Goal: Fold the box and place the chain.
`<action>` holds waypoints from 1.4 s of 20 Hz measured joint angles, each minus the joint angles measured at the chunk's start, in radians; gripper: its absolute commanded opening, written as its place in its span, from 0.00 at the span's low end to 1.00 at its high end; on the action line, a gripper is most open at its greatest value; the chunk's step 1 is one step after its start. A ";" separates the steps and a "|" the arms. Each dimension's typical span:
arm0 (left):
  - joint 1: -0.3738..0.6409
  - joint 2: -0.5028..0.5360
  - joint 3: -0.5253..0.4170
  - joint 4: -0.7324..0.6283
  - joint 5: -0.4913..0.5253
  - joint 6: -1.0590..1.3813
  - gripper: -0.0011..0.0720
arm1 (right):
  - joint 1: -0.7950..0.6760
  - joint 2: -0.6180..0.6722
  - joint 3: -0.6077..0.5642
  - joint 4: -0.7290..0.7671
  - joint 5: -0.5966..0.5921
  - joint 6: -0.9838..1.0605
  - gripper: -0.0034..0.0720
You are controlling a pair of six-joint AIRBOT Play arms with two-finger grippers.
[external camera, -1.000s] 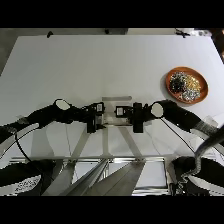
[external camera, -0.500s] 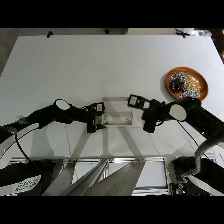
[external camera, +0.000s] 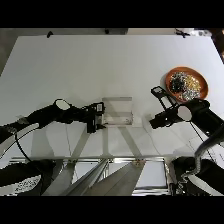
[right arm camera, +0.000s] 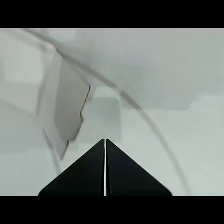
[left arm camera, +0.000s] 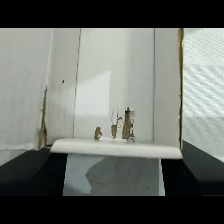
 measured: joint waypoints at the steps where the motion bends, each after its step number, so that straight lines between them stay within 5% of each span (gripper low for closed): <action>1: 0.000 0.000 0.000 0.000 0.000 0.000 0.54 | -0.011 -0.014 -0.007 0.040 -0.032 0.003 0.05; 6: 0.000 0.000 0.000 0.000 0.000 0.000 0.54 | -0.040 -0.091 -0.021 0.262 -0.134 -0.078 0.05; 14: 0.000 0.000 0.000 0.000 0.000 0.000 0.54 | -0.046 -0.123 -0.024 0.495 -0.137 -0.220 0.06; 17: 0.000 0.000 0.000 0.000 0.000 0.000 0.54 | -0.047 -0.120 -0.021 0.584 -0.129 -0.283 0.29; 28: 0.000 0.000 0.000 0.000 0.000 0.000 0.54 | -0.015 -0.089 -0.008 0.665 -0.104 -0.332 0.44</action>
